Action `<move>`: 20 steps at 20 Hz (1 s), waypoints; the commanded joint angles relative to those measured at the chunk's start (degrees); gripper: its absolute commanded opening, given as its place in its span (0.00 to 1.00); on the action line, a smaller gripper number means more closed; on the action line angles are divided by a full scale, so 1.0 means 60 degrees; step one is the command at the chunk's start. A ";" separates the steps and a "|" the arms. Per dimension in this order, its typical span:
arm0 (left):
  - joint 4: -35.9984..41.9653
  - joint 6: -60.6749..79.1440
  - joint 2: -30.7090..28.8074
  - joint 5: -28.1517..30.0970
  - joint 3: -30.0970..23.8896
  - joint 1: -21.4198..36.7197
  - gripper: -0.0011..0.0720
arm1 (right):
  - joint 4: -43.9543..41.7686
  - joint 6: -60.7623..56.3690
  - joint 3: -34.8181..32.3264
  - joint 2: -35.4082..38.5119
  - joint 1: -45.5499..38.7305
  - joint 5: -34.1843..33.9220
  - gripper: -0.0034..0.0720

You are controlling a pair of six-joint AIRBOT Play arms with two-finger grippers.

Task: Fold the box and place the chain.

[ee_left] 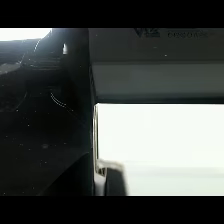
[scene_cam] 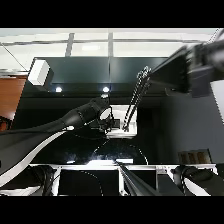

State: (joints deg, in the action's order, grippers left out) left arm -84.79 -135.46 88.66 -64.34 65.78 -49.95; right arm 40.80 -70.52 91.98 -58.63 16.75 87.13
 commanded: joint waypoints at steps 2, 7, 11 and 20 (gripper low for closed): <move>0.0000 0.0004 0.0000 0.0004 0.0004 0.0011 0.05 | 0.0641 -0.0066 -0.2233 0.0004 0.0226 -0.0688 0.06; -0.0004 0.0004 0.0000 0.0007 0.0004 0.0011 0.05 | 0.0601 -0.0073 -0.5268 0.0000 0.0262 -0.2393 0.06; -0.0004 0.0004 0.0000 0.0004 0.0004 0.0011 0.05 | 0.0109 -0.0353 -0.7140 -0.0047 0.0266 -0.4033 0.06; 0.0240 -0.0022 0.0000 0.0087 0.0007 0.0011 0.05 | 0.0565 -0.0703 -0.8131 -0.0102 0.0787 -0.5399 0.34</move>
State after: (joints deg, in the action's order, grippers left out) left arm -84.33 -135.46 88.66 -63.70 65.78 -49.93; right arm 41.89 -73.19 44.18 -59.22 20.99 57.47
